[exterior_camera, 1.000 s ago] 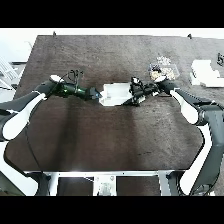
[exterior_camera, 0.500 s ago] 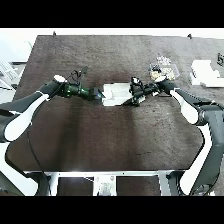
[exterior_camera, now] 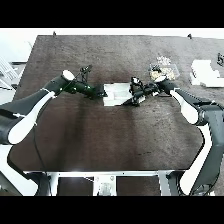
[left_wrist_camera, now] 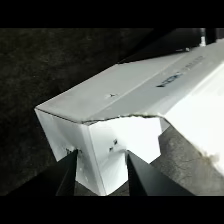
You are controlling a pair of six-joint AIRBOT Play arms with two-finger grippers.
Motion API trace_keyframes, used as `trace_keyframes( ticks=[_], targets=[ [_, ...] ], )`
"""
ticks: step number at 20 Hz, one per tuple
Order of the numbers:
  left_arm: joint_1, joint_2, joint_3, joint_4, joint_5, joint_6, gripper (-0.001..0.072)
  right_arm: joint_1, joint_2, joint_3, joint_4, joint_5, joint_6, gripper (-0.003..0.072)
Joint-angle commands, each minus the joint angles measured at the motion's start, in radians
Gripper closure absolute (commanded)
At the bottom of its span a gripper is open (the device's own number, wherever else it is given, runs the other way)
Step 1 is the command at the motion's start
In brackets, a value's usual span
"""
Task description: Fold the box and place the chain.
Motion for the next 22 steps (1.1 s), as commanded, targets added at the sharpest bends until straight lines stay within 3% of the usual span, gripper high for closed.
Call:
trace_keyframes(
  ticks=[1,14,22],
  targets=[
    [-0.032,0.000,0.045,0.171,0.013,-0.182,0.0350,0.000,0.000,0.000,0.000,0.000,0.000,0.0230],
    [-0.090,-0.003,0.101,0.340,0.024,-0.348,0.0349,0.000,0.000,0.000,0.000,0.000,0.000,0.0230],
    [-0.123,-0.030,0.158,0.394,-0.053,-0.430,0.0349,0.000,0.000,0.000,0.000,0.000,0.000,0.0230]
  ],
)
